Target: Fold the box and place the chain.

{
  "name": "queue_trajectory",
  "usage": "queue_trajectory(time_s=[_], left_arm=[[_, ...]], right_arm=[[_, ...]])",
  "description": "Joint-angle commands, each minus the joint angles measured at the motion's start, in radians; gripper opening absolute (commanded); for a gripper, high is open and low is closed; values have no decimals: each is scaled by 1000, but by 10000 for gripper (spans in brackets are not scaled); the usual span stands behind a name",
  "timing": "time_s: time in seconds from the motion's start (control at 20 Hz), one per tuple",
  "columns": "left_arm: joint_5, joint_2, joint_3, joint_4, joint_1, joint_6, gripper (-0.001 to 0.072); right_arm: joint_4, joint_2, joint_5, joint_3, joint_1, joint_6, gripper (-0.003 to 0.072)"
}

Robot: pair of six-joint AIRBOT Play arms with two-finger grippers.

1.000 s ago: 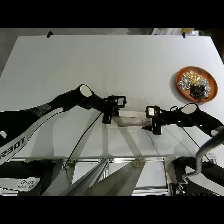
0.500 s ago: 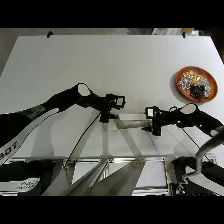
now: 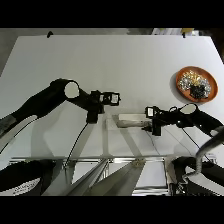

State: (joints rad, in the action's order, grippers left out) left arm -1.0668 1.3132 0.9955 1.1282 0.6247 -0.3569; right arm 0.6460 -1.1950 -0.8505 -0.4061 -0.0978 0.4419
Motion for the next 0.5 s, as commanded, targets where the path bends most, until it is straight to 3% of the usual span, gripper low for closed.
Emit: queue_trajectory(time_s=[0.0,0.25,0.45], left_arm=[[-94,-64,0,-35,50,-87,3],[163,-13,0,-171,214,-125,3],[442,80,0,-257,238,-169,3]], right_arm=[[0,1,0,0,0,1,336],[1,1,0,0,0,1,336],[1,1,0,0,0,1,336]])
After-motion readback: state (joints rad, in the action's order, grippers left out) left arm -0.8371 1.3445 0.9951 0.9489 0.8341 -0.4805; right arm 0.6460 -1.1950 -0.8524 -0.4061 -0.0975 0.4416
